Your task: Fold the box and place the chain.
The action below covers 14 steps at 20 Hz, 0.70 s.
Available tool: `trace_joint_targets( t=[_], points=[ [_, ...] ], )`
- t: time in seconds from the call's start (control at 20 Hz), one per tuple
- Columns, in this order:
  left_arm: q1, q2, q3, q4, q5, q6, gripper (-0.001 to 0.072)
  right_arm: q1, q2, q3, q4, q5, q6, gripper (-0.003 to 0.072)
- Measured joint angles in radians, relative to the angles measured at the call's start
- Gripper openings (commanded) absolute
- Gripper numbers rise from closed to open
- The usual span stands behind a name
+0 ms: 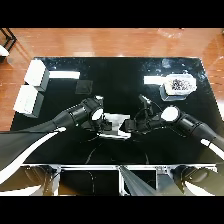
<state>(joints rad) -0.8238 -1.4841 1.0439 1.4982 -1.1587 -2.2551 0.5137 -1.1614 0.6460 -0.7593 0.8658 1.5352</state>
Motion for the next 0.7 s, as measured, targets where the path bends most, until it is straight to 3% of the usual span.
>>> trace_joint_targets(
  t=[0.35,0.4,0.65,0.7],
  points=[
    [0.000,0.000,0.000,0.000,0.000,0.000,0.0021,0.057,0.000,0.028,-0.099,-0.029,0.143,0.0636],
    [0.000,0.000,0.000,0.000,0.000,0.000,0.0020,0.060,0.000,0.029,-0.102,-0.030,0.149,0.0580],
    [0.000,0.000,0.000,0.000,0.000,0.000,0.0021,0.066,0.000,0.030,-0.113,-0.032,0.176,0.0523],
    [0.000,0.000,0.000,0.000,0.000,0.000,0.0021,0.066,-0.001,0.031,-0.114,-0.032,0.182,0.0449]
  ],
)
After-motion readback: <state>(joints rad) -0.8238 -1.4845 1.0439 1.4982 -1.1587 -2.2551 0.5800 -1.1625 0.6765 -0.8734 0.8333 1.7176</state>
